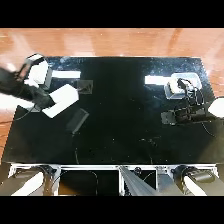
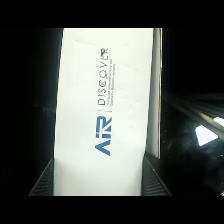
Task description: Fold the box and place the chain.
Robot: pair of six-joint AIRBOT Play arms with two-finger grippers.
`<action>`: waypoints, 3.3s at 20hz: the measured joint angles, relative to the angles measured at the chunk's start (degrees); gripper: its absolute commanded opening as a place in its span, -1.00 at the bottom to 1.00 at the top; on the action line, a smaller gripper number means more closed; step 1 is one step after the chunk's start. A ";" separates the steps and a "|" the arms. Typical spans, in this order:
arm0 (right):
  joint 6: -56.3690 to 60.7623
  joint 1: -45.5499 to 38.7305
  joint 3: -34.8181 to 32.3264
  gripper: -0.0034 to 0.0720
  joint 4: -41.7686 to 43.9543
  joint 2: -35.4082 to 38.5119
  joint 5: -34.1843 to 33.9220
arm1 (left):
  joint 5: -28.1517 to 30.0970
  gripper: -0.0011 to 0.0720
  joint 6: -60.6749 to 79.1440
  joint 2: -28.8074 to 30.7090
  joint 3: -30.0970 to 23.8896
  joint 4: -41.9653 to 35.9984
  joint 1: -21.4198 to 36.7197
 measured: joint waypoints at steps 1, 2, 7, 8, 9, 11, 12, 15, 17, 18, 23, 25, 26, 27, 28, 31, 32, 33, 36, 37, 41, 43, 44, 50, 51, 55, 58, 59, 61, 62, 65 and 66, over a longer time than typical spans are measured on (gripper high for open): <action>-1.11 0.00 0.00 -0.83 0.07 0.00 0.02 | 0.44 -0.92 -1.33 1.75 -1.46 0.74 3.41; -2.10 0.00 0.00 -0.83 0.09 0.00 0.00 | 1.27 -0.91 -2.45 3.19 -2.49 1.42 6.69; -4.39 0.00 0.00 -0.83 0.13 0.00 -1.46 | 4.35 -0.91 -3.98 7.76 -4.74 3.96 24.55; -4.57 0.00 0.00 -0.83 0.13 0.00 -1.84 | 4.37 -0.91 -3.15 7.91 -4.90 4.17 27.76; -4.68 0.00 0.00 -0.83 0.13 0.00 -2.12 | 4.28 -0.91 -2.08 7.96 -5.03 4.37 30.42; -4.63 0.00 0.00 -0.83 0.15 0.00 -2.64 | 2.47 -0.90 0.90 7.72 -5.16 4.42 34.45; -4.17 0.00 0.00 -0.83 0.15 0.00 -2.80 | 1.49 -0.91 2.62 7.32 -5.20 4.46 35.69; -2.01 0.00 0.00 -0.83 0.15 0.00 -3.67 | -0.55 -0.91 8.17 4.76 -5.29 4.44 37.79; -0.59 0.00 0.00 -0.83 0.17 0.00 -4.20 | -1.55 -0.91 10.69 2.36 -5.35 4.57 38.42; 0.09 0.00 0.00 -0.83 0.17 0.00 -4.37 | -2.21 -0.91 11.61 1.11 -5.42 4.59 38.60; 2.95 0.00 0.00 -0.83 0.17 0.00 -4.76 | -6.64 -0.91 13.64 -3.82 -5.66 4.35 38.97; 3.65 0.00 0.00 -0.83 0.20 0.00 -4.85 | -8.11 -0.91 13.97 -5.20 -5.77 4.35 39.04; 3.80 0.00 0.00 -0.83 0.20 0.00 -4.90 | -8.31 -0.91 14.01 -5.75 -5.97 4.28 39.04; 3.89 0.00 0.00 -0.83 0.20 0.00 -4.92 | -8.55 -0.91 14.19 -6.16 -6.25 4.24 39.04; 4.07 0.00 0.00 -0.83 0.17 0.00 -4.92 | -9.14 -0.91 14.16 -6.54 -6.67 4.20 39.04; 4.35 0.00 0.00 -0.83 0.17 0.00 -4.96 | -9.73 -0.91 14.14 -7.23 -8.13 4.11 39.04; 4.46 0.00 0.00 -0.83 0.17 0.00 -4.96 | -10.29 -0.90 14.12 -7.41 -8.55 3.91 39.04; 4.46 0.00 0.00 -0.83 0.17 0.00 -4.96 | -10.51 -0.79 14.10 -7.54 -8.83 3.89 39.04; 4.63 0.00 0.00 -0.83 0.17 0.00 -4.96 | -10.78 0.77 13.97 -7.72 -9.31 3.80 39.04; 4.63 0.00 0.00 -0.83 0.17 0.00 -4.96 | -10.78 0.75 13.79 -7.78 -9.40 3.74 39.04; 4.63 0.00 0.00 -0.83 0.15 0.00 -4.96 | -10.78 0.76 12.04 -7.82 -9.49 4.13 39.04; 4.63 0.00 0.00 -0.83 0.17 0.00 -4.96 | -10.01 0.75 11.23 -7.80 -9.44 4.92 39.04; 4.63 0.00 0.00 -0.83 0.15 0.00 -4.96 | -9.44 0.75 10.71 -7.78 -9.18 5.25 39.04; 3.87 0.00 5.99 -0.83 -5.05 -0.02 -5.11 | -8.46 0.69 4.15 -3.54 -1.22 -2.54 38.53; 3.76 0.00 8.57 -0.83 -6.43 -0.13 -5.18 | -9.40 0.49 2.80 -1.68 -0.20 -6.73 37.55; 3.58 0.00 19.28 -0.83 -9.03 -1.66 -3.52 | -13.16 -0.91 -1.36 5.88 1.70 -17.20 27.17; 3.63 -0.13 24.15 -0.83 -10.27 -3.89 0.11 | -14.88 -0.91 -5.55 8.39 2.08 -18.97 12.20; 4.11 -0.48 24.96 -0.83 -11.02 -4.68 1.33 | -15.63 -0.91 -8.37 8.37 2.12 -17.55 6.49; 6.40 -1.97 25.07 -0.83 -13.11 -5.64 2.67 | -16.63 -0.91 -16.70 7.04 1.99 -9.75 -5.88; 7.63 -3.06 24.24 -0.83 -13.97 -5.95 2.93 | -17.05 -0.91 -21.88 5.79 1.53 -4.39 -12.11; 9.88 -5.86 19.78 -0.83 -15.54 -6.45 3.93 | -18.27 -0.91 -34.67 1.51 -1.05 7.61 -25.77; 10.29 -6.38 18.14 -0.83 -16.13 -6.51 3.93 | -18.80 -0.91 -37.94 0.11 -2.14 10.21 -28.76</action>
